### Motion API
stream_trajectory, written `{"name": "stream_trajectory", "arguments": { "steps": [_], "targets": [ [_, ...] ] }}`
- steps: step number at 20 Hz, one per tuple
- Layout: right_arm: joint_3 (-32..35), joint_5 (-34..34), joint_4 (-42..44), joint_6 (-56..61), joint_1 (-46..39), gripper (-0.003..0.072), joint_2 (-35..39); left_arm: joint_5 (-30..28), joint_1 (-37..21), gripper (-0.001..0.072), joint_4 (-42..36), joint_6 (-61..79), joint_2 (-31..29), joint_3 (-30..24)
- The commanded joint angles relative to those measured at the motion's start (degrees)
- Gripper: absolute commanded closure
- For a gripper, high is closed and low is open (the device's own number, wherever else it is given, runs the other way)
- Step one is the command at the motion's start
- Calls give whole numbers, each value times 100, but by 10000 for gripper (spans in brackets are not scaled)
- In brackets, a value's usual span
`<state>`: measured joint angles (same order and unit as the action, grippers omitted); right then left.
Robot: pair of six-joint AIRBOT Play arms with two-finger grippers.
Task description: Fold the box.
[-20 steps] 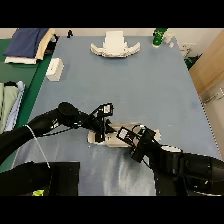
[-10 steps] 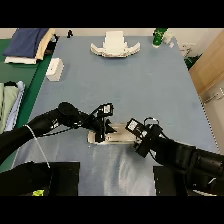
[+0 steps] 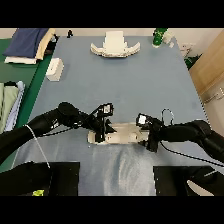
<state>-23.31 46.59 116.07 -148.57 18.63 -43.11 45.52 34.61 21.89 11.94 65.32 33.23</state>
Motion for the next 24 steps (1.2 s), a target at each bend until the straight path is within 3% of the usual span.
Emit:
{"name": "stream_trajectory", "arguments": {
  "steps": [1,10,17,24],
  "targets": [
    [-7,210,1102,-1827,-542,-33,-236,-2,4,697,0,2,4,4],
    [-7,-11,1530,-2343,-542,-33,-1102,-2,4,697,0,2,4,4],
    [-4,291,1281,-2227,-542,-26,-575,-2,4,697,0,2,4,4],
    [-7,184,1475,-2302,-529,-26,-953,0,4,697,0,2,4,4]
  ]
}}
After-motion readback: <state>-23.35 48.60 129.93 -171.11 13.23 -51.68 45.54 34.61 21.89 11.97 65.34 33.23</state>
